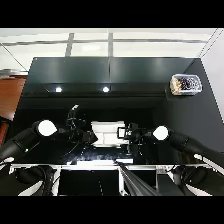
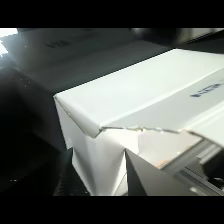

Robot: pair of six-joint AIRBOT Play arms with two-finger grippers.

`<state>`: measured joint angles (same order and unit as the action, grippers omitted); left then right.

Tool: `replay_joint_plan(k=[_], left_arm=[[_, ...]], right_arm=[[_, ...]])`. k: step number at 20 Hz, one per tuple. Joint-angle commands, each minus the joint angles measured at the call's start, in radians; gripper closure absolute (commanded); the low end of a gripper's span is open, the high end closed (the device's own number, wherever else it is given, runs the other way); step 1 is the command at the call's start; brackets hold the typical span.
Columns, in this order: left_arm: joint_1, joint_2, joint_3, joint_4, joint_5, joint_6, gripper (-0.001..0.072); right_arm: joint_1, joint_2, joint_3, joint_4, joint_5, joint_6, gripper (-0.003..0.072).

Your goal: Fold the box and place the chain.

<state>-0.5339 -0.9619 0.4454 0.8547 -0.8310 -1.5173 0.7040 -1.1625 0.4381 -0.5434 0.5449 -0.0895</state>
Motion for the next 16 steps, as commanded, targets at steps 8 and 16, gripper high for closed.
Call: replay_joint_plan(k=[8, 16], left_arm=[[-0.159, -0.004, 0.050, 0.335, 0.073, -0.396, 0.0351], [-0.285, -0.067, 0.145, 0.544, 0.015, -0.668, 0.0360]], right_arm=[[0.001, 0.000, 0.001, 0.000, 0.000, 0.000, 0.0296], [0.001, 0.000, 0.001, 0.000, 0.000, 0.000, 0.0296]])
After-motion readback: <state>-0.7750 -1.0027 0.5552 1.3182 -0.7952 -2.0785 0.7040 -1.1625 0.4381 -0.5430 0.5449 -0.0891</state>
